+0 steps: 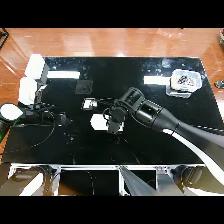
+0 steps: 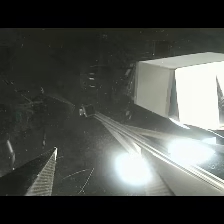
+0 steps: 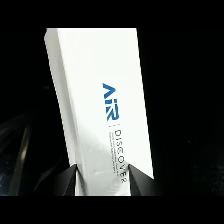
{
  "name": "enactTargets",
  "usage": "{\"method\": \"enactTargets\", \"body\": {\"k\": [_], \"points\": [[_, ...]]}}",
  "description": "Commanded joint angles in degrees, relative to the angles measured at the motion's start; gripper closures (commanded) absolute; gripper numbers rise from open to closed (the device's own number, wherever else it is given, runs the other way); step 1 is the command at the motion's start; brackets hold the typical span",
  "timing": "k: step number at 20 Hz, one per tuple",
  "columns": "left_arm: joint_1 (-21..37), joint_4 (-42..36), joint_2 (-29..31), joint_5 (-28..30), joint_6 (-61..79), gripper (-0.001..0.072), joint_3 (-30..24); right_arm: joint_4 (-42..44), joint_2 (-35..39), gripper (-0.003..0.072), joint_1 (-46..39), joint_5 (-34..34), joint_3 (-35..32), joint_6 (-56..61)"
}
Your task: Fold the box and place the chain.
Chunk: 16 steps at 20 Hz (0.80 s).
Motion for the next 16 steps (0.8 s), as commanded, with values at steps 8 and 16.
{"method": "enactTargets", "body": {"k": [8, 16], "points": [[0.0, 0.0, 0.0, 0.0, 0.0, 0.0090, -0.6, 0.6, 0.0, 0.0515, -0.2, 0.0, 0.0, -0.6], [0.0, 0.0, 0.0, 0.0, 0.0, 0.0090, -0.6, 0.0, -0.7, 0.0514, -0.2, 3.3, 0.0, -0.7]]}}
